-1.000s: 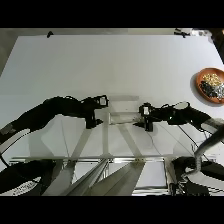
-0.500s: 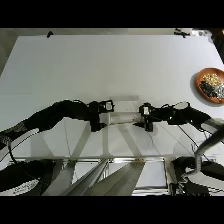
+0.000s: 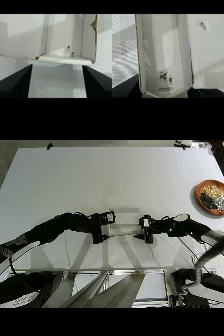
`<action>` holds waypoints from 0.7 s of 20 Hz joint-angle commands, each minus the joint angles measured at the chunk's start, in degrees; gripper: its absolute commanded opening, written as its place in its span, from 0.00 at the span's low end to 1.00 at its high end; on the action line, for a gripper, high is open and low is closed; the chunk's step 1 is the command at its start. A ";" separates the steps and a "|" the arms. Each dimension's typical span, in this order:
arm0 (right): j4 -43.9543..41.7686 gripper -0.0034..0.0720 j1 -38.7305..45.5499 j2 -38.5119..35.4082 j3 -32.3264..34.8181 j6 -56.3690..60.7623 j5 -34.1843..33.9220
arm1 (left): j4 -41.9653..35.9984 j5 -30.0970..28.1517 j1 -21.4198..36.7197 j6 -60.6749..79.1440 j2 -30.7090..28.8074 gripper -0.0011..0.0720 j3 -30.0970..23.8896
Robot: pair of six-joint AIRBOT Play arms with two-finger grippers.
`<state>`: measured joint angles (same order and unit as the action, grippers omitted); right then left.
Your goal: Fold the box and place the chain.
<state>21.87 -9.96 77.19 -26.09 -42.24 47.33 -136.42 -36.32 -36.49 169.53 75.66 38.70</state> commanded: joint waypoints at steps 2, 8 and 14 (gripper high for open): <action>0.00 0.58 0.02 -0.02 -0.04 0.02 0.00 | -0.70 -0.26 -0.85 0.00 -0.02 0.92 0.04; 0.00 0.58 0.02 -0.02 -0.04 0.02 0.00 | -1.66 1.70 -2.99 0.00 0.00 0.97 0.04; 0.00 0.58 0.02 -0.02 -0.04 0.02 0.00 | -1.99 1.70 -3.26 0.00 1.25 0.97 0.04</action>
